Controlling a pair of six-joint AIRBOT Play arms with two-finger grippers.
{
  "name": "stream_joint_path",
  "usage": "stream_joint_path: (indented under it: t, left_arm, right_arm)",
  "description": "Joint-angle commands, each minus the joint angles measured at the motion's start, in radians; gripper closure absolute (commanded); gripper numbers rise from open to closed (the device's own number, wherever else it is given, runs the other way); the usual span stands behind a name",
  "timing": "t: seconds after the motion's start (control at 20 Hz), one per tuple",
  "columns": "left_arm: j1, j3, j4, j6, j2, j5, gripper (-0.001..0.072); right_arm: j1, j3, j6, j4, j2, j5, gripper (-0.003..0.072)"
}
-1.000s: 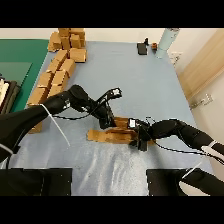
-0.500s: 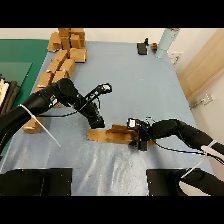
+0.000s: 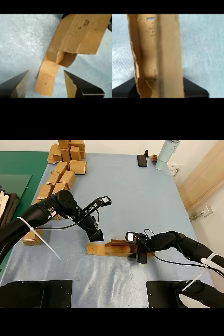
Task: Fold the box.
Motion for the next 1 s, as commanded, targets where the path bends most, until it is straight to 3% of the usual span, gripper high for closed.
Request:
stream_joint_path:
  t: [0.0,0.2,0.25,0.3,0.55,0.65,0.85,0.95]
  left_arm:
    - [-0.001,0.0,0.001,-0.003,0.001,-0.001,0.0051]
    - [-0.001,-0.001,0.002,-0.048,0.001,-0.003,0.0054]
    - [-0.001,-0.001,0.003,-0.084,0.001,-0.011,0.0272]
    - [-0.001,-0.001,0.002,-0.1,0.0,-0.038,0.07]
    - [-0.022,-0.047,-0.026,-0.179,0.001,-0.151,0.0698]
    - [-0.048,-0.084,-0.056,-0.178,0.0,-0.146,0.0697]
    - [-0.084,-0.111,-0.109,-0.178,0.001,-0.125,0.0697]
    - [-0.084,-0.111,-0.218,-0.178,0.001,-0.121,0.0697]
  right_arm:
    - [0.016,-0.001,0.0,-0.006,0.0,-0.006,0.013]
    - [0.016,-0.001,0.0,-0.006,0.0,-0.006,0.0129]
    - [0.016,-0.001,0.0,-0.006,0.0,-0.006,0.0129]
    - [0.016,-0.001,0.0,-0.006,0.0,-0.006,0.0129]
    - [0.016,-0.001,0.0,-0.006,0.0,-0.006,0.013]
    - [0.016,-0.001,0.0,-0.006,0.0,-0.006,0.0176]
    - [0.016,-0.001,0.0,-0.006,0.0,-0.006,0.0176]
    - [0.016,-0.001,0.0,-0.006,0.0,-0.006,0.0176]
